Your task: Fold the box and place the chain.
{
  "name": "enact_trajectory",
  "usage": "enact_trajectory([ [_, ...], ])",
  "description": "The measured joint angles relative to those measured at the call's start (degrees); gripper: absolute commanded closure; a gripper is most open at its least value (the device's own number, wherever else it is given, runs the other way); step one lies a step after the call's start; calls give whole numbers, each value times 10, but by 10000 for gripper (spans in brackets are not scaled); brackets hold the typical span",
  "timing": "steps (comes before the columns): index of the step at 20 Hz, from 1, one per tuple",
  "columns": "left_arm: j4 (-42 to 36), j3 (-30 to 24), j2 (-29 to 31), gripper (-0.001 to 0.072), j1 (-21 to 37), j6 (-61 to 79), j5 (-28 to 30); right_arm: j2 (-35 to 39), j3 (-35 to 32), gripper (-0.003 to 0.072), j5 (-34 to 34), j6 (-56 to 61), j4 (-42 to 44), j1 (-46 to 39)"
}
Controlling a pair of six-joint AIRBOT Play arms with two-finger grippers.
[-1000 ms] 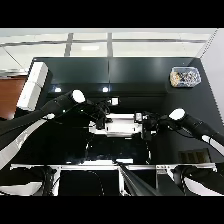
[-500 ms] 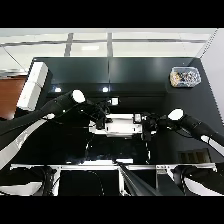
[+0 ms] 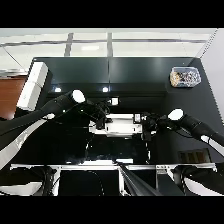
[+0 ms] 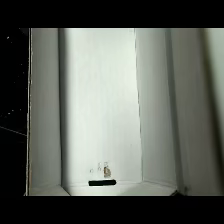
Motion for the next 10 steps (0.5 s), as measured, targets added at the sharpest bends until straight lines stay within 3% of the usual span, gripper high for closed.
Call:
enact_trajectory([
  [10, 0, 0, 0, 683, 0, 0, 0, -1, 0, -11, -2, 17, -22, 0],
])
